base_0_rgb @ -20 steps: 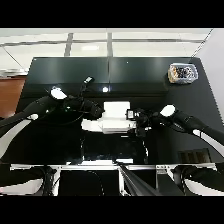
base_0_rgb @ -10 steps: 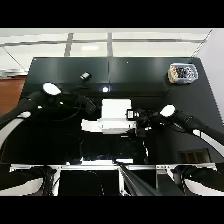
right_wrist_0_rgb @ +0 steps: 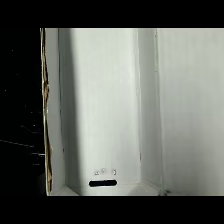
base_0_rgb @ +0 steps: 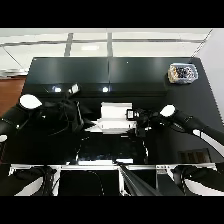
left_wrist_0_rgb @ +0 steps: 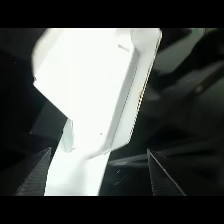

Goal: Fold the box and place the chain.

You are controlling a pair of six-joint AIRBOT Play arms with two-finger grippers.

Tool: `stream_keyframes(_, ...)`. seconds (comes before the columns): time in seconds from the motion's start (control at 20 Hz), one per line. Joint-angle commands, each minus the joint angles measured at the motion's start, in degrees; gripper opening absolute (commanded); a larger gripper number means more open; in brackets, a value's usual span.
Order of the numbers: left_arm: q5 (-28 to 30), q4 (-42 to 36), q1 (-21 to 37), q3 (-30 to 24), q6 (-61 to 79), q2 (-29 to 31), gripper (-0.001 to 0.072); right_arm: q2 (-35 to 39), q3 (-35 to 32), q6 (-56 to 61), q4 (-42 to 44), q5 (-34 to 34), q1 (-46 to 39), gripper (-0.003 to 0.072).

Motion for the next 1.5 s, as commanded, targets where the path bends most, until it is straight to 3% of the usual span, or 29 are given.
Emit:
stream_keyframes(0.0,5.81,8.83,-2.21,-1.64,14.05,-0.44,0.0716,-0.04,0.00,0.02,0.02,0.02,0.02,0.0126)
stream_keyframes(0.15,10.69,14.43,-6.67,-1.62,14.67,-2.69,0.0715,-0.04,0.00,0.02,0.00,0.02,0.02,0.0126)
stream_keyframes(0.35,12.33,13.00,-10.84,-1.60,15.02,-6.64,0.0689,-0.04,0.00,0.02,0.00,0.02,0.02,0.0126)
stream_keyframes(0.45,13.16,10.64,-11.23,-1.60,15.08,-8.15,0.0538,-0.04,0.00,0.02,0.00,0.02,0.00,0.0126)
stream_keyframes(0.5,13.73,8.39,-11.15,-1.60,15.10,-8.94,0.0505,-0.04,0.00,0.02,0.00,0.02,0.02,0.0126)
stream_keyframes(0.7,15.41,4.28,-11.15,-1.60,16.59,-10.05,0.0486,-0.04,0.00,0.02,0.00,0.02,0.02,0.0126)
stream_keyframes(0.8,15.39,3.96,-11.21,-1.60,16.61,-10.05,0.0339,-0.04,0.00,0.02,0.00,0.02,0.02,0.0126)
stream_keyframes(0.9,15.41,2.78,-11.54,-1.60,16.61,-10.16,0.0317,-0.04,0.00,0.02,0.00,0.02,0.02,0.0126)
stream_keyframes(0.95,15.45,2.21,-11.89,-1.60,17.14,-10.16,0.0224,-0.04,0.00,0.02,0.00,0.02,0.02,0.0126)
stream_keyframes(1.45,19.87,-7.96,-16.13,-1.60,17.59,-13.51,0.0222,-0.04,0.00,0.02,0.00,0.02,0.02,0.0126)
